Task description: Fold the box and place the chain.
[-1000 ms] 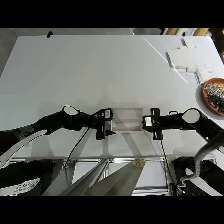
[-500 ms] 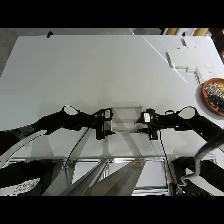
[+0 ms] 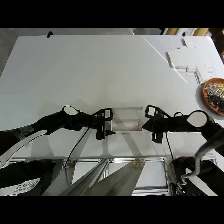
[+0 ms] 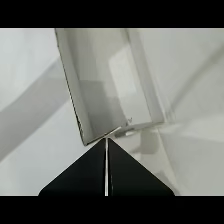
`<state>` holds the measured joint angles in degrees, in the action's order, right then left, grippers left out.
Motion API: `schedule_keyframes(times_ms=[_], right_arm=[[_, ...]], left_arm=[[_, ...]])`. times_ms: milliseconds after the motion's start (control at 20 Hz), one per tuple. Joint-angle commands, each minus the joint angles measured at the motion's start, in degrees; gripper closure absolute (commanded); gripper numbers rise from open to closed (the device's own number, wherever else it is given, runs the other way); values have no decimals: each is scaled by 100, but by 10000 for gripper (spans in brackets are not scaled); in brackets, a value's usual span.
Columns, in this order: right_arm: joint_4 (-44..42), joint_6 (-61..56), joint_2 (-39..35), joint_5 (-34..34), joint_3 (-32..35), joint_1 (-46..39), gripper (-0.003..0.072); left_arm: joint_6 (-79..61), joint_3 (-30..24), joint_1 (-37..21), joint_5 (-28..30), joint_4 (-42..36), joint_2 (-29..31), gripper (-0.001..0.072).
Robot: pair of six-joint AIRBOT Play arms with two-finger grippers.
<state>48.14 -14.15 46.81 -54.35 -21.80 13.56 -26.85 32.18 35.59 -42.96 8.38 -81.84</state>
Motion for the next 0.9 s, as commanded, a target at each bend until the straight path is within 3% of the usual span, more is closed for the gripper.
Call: schedule_keyframes(times_ms=[0, 250, 400, 650, 850], right_arm=[[518, -2151, -682, 175, -4, -63, 672], [518, -3941, -684, 704, -7, -1615, 672], [660, -4544, -302, 782, -7, -2319, 672], [557, -4927, 935, 7, -4, -2295, 672], [428, -4918, 1460, -291, -4, -1696, 671]], left_arm=[[-13, -2, -2, -15, 20, -2, 499], [-13, -2, -2, -15, 20, -2, 499], [-13, -2, -2, -15, 20, -2, 499], [-13, -2, -2, -15, 20, -2, 499], [-13, -2, -2, -15, 20, -2, 499]])
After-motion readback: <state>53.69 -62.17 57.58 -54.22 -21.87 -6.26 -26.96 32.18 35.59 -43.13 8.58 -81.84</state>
